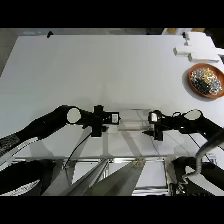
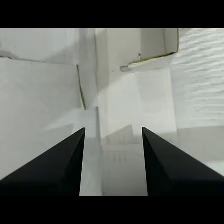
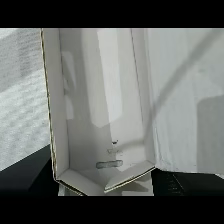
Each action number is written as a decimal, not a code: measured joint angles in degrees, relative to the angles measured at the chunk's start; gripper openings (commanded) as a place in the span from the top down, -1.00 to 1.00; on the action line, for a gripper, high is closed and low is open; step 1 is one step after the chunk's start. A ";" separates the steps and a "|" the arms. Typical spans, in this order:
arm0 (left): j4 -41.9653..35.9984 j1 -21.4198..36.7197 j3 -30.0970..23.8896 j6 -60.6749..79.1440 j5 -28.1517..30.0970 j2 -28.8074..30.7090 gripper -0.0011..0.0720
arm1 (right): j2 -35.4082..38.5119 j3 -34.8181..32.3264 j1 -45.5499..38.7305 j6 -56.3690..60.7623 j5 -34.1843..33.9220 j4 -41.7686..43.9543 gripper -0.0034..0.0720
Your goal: Fold the box and place the chain.
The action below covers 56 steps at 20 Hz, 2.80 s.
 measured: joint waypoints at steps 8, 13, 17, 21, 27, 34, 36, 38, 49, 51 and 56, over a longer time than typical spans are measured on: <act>-3.58 -0.35 -0.17 5.16 3.48 -3.76 -0.16 | 0.00 0.00 0.00 0.00 0.00 0.00 0.07; -4.33 -0.39 -0.20 5.57 5.46 -4.81 -0.16 | 0.00 0.00 0.00 0.00 0.00 0.00 0.07; -4.50 -0.50 -0.20 5.75 6.05 -5.49 -0.16 | 0.00 0.00 0.00 0.00 0.00 -0.02 0.07; -4.42 -0.85 -0.20 5.75 6.51 -5.75 -0.16 | 0.00 0.00 0.00 0.00 0.00 -0.02 0.07; -4.37 -1.27 -0.20 6.49 6.38 -3.15 -0.16 | 0.00 0.00 0.00 -0.02 0.02 -0.02 0.07; -4.39 -1.55 -0.20 7.58 3.30 -1.05 -0.04 | 0.00 0.00 0.00 -0.02 0.00 -0.02 0.07; -4.68 -1.70 -0.20 7.98 2.86 -0.96 -0.04 | 0.00 0.00 0.00 0.00 0.00 -0.02 0.07; -4.79 -1.81 -0.20 8.28 2.78 -1.05 -0.03 | 0.00 0.00 0.00 0.00 0.00 -0.02 0.07; -10.14 -4.68 -0.20 9.68 5.20 -4.02 0.07 | 0.00 0.00 0.00 -0.02 0.00 -0.04 0.07; -10.75 -4.90 -0.20 9.81 5.95 -4.17 0.16 | 0.00 0.00 0.00 -0.02 0.00 -0.04 0.07; -12.00 -5.11 -0.20 10.01 8.07 -4.31 0.29 | 0.00 0.00 0.00 0.00 0.00 -0.04 0.07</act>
